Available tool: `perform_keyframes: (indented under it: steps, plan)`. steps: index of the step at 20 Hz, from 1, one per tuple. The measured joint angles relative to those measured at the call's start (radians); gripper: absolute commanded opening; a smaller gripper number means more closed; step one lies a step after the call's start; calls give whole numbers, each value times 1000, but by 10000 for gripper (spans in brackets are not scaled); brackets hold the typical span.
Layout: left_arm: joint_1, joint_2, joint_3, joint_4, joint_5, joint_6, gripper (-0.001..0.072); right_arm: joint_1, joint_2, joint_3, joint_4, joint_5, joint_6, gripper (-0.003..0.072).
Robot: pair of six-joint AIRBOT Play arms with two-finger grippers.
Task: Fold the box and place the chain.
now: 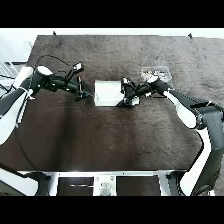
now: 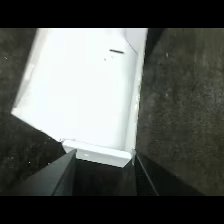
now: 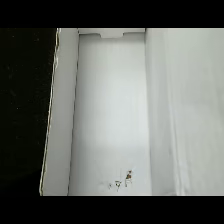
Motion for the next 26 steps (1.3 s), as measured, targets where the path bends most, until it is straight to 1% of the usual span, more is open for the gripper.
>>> perform_keyframes:
  steps: [1, 2, 3, 6, 9, 10, 13, 14, 15, 19, 20, 21, 26]
  plan:
    - [11, -31, 24, -3, -19, 10, 419, 0, 0, 0, 0, 0, 0, 585]
    - [23, -60, 50, -12, -38, 22, 442, 0, 0, 0, 0, 0, 0, 585]
    - [29, -87, 71, -15, -51, 36, 488, 0, 0, 0, 0, 0, 0, 586]
    - [31, -142, 111, -26, -56, 111, 488, 0, 0, 0, 0, 0, 0, 586]
    - [31, -165, 126, -17, -25, 153, 487, 0, 0, 0, 0, 0, 0, 585]
    - [32, -168, 129, -17, -32, 158, 488, 0, 0, 0, 0, 0, 0, 586]
    - [31, -174, 133, -35, -103, 172, 500, 1, 0, 0, 0, 0, 0, 585]
    - [31, -176, 133, -39, -118, 183, 581, 1, 0, 0, 0, 0, 0, 586]
    - [31, -180, 133, -41, -130, 197, 608, 1, 0, 0, 0, 0, 0, 585]
    - [31, -206, 140, -65, -133, 245, 616, 1, 0, 0, 0, 0, 0, 586]
    - [31, -214, 143, -72, -133, 255, 710, 1, 0, 0, 0, 0, 0, 585]
    - [31, -222, 144, -75, -131, 264, 719, 1, 0, 0, 0, 0, 0, 585]
    - [26, -240, 147, -82, -127, 309, 719, 1, 0, 0, 0, 0, 0, 585]
